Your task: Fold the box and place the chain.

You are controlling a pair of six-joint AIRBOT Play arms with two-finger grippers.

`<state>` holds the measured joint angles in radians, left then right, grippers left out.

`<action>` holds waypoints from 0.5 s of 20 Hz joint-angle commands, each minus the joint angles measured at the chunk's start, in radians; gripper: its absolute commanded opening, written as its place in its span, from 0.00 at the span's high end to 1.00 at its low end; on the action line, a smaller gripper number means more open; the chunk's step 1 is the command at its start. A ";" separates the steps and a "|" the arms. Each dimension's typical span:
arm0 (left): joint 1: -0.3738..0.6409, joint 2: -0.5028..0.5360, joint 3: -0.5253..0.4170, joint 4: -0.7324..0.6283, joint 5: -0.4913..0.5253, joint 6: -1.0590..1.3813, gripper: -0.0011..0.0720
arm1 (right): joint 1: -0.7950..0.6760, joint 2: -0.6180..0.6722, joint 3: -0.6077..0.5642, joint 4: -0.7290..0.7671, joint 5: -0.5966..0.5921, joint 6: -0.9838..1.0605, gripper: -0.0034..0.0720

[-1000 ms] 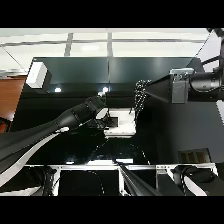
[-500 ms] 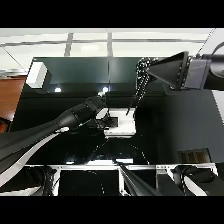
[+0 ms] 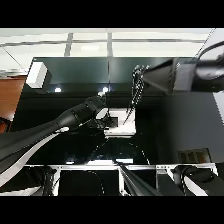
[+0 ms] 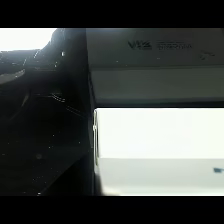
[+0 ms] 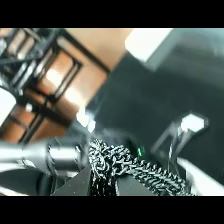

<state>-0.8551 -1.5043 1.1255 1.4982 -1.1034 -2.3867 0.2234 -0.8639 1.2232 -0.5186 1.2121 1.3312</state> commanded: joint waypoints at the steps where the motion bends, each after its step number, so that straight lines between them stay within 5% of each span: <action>1: 0.000 0.000 0.001 0.001 0.000 0.000 0.95 | 0.012 -0.014 -0.130 -0.013 0.033 0.003 0.94; 10: 0.000 0.000 0.001 0.001 0.000 0.000 0.95 | 0.042 -0.033 -0.457 -0.033 -0.136 0.012 0.94</action>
<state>-0.8551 -1.5043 1.1255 1.4982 -1.1042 -2.3867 0.2459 -0.8925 0.8570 -0.5453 1.1492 1.3354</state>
